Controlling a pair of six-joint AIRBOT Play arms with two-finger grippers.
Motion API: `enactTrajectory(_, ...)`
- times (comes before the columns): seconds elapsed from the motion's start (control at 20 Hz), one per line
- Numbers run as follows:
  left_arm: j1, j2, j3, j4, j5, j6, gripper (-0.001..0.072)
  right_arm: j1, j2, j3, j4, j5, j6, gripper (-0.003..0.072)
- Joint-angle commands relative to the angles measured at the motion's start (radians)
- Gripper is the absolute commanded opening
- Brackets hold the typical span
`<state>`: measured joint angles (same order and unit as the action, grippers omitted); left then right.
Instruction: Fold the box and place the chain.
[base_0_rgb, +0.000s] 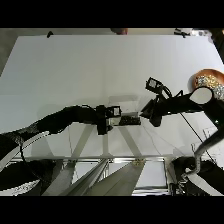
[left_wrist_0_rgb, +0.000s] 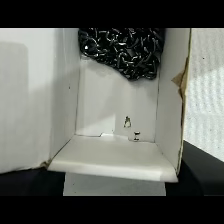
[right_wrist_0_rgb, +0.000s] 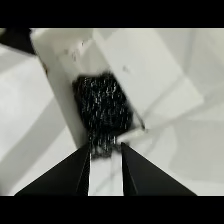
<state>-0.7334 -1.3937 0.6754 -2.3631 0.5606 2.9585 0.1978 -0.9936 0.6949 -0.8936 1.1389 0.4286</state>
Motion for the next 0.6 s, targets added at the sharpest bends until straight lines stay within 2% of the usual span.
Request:
enactTrajectory(0.0, 0.0, 0.001, 0.001, 0.0, 0.0, 0.0, 0.0083, -0.038, 0.006, 0.02, -0.21, 0.11, -0.022, 0.0244)
enactTrajectory(0.2, 0.0, 0.001, 0.001, 0.0, 0.0, 0.0, 0.0083, -0.012, -0.051, 0.005, -0.251, 0.094, -0.122, 0.0298)
enactTrajectory(0.35, 0.0, 0.001, 0.001, 0.0, 0.001, 0.0, 0.0083, 0.063, -0.115, -0.013, -0.249, 0.001, -0.175, 0.04)
enactTrajectory(0.55, 0.0, 0.001, 0.001, 0.0, 0.0, 0.0, 0.0083, 0.136, -0.182, -0.013, -0.201, -0.134, -0.195, 0.0397)
